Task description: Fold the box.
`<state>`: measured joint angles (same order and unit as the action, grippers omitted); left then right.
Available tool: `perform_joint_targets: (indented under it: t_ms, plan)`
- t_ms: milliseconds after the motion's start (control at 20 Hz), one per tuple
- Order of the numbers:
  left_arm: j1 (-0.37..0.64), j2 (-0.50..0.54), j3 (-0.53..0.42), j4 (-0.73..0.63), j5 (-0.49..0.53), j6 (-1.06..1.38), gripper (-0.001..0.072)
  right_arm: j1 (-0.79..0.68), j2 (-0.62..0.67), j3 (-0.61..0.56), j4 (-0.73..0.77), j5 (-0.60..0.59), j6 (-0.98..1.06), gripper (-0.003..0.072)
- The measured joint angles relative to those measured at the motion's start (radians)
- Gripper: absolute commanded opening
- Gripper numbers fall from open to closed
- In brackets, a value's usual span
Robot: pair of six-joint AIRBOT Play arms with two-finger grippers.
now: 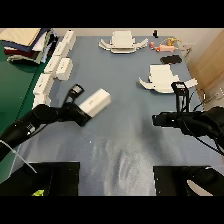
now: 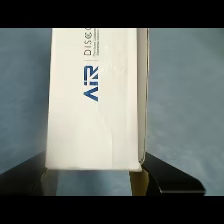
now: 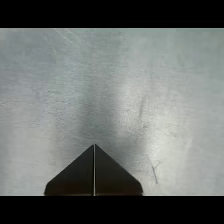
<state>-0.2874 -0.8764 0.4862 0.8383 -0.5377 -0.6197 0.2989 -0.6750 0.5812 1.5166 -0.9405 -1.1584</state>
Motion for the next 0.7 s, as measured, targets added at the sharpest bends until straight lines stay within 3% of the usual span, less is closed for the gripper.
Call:
perform_joint_targets:
  t_ms: [150, 300, 700]
  plan:
    - [0.182, -0.01, 0.001, 0.038, 0.058, -0.072, 0.0522, -0.004, -0.043, 0.002, -0.001, -0.003, 0.01, 0.0003]
    - [0.299, -0.064, 0.027, 0.054, 0.143, -0.107, 0.0523, -0.004, -0.077, 0.002, 0.006, 0.003, 0.014, 0.0004]
    - [0.404, -0.34, 0.227, 0.066, 0.209, -0.158, 0.0523, -0.004, -0.101, 0.003, 0.012, 0.071, 0.017, 0.0004]
